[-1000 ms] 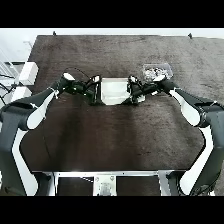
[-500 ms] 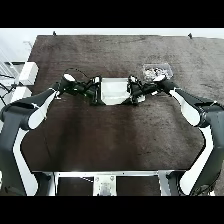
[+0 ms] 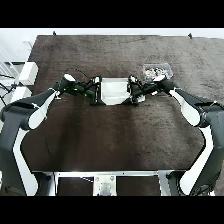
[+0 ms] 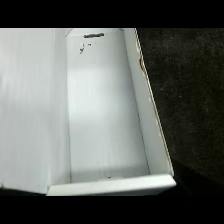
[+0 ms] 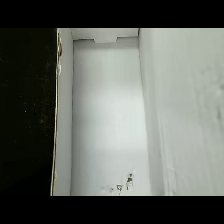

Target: Fold the box and place the chain.

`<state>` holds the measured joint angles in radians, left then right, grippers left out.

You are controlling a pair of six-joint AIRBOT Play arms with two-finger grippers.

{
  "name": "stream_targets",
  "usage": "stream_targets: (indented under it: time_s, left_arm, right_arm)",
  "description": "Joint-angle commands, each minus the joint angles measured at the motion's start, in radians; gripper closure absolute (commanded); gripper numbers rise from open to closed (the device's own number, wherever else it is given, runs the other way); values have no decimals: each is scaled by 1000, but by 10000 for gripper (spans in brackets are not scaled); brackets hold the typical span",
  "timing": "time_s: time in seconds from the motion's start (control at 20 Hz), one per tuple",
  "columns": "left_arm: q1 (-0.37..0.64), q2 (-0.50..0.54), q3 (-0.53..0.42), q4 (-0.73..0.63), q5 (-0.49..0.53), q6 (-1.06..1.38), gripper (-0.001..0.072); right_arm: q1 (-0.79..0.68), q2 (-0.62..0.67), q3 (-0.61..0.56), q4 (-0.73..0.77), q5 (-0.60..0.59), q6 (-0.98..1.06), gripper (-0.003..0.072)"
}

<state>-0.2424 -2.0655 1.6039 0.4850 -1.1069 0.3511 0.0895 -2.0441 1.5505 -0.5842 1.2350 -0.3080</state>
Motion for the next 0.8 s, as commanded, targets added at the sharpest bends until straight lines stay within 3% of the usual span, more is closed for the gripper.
stream_targets:
  time_s: [0.0, 0.65, 0.7, 0.75]
  left_arm:
    - [0, -6, 0, -9, 5, -2, -9]
    - [-2, -13, 5, -27, 7, -2, -8]
    - [-2, -13, 5, -20, 7, -1, 16]
    - [-2, -13, 5, -13, 8, 0, 122]
  right_arm:
    - [1, 0, 0, 0, 0, 0, 193]
    - [1, 0, 0, 0, 0, 0, 193]
    - [1, 0, 0, 0, 0, 0, 193]
    - [1, 0, 0, 0, 0, 0, 193]
